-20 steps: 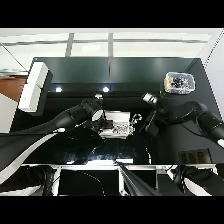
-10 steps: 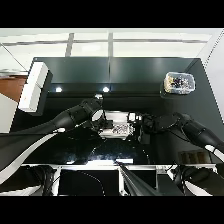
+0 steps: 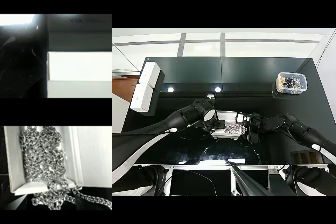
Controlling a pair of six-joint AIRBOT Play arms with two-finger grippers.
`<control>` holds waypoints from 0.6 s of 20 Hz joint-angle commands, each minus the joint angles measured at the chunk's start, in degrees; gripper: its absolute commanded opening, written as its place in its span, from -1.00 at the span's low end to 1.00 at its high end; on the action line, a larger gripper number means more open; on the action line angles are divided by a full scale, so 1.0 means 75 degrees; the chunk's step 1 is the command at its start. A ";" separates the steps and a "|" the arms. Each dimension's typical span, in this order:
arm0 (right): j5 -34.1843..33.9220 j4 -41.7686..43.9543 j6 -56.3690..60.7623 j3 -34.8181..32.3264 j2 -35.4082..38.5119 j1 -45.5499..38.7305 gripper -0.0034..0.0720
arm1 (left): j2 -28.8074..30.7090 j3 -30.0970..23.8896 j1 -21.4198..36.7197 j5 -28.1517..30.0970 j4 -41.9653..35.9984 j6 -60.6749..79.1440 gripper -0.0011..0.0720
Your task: Fold the box and place the chain.
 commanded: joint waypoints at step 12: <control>0.0061 -0.0303 0.1469 -0.0003 0.0061 0.0009 -0.85 | -0.0006 0.0000 0.0003 -0.0006 -0.0003 0.0000 -0.89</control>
